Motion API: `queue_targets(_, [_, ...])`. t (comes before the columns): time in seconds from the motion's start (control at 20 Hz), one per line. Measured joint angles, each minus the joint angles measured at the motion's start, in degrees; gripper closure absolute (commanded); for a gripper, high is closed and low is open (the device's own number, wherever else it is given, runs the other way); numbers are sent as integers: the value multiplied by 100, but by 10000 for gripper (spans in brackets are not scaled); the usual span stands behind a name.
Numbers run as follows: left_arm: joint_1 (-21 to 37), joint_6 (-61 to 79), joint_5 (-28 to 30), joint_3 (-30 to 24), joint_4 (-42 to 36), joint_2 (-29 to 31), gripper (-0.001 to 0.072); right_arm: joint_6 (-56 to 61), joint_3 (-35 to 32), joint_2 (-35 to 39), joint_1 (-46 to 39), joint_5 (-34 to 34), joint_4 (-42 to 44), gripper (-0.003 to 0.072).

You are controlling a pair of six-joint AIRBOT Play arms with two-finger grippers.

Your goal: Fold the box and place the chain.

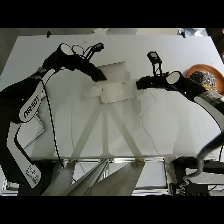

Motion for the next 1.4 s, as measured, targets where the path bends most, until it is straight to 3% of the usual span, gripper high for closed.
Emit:
queue_targets(0.55, [-9,59,9,0,-15,2,694,0,0,0,0,-20,-4,673])
queue_targets(0.6, [-11,57,9,0,-31,2,695,0,0,0,0,-22,-4,635])
queue_targets(0.75, [-11,39,59,-2,-149,7,698,2,9,76,-4,-35,-17,252])
queue_targets(0.8, [-17,42,42,-2,-212,20,699,0,11,162,-2,-20,-15,216])
queue_targets(1.0, [-15,278,-332,-2,-345,319,702,2,17,920,-2,83,-251,217])
queue_targets(1.3, [-83,997,-1530,-9,-380,1095,705,435,17,2610,-2,249,-1510,218])
queue_targets(1.4, [-219,1078,-1685,-94,-201,1178,706,573,20,3029,-2,306,-1808,218])
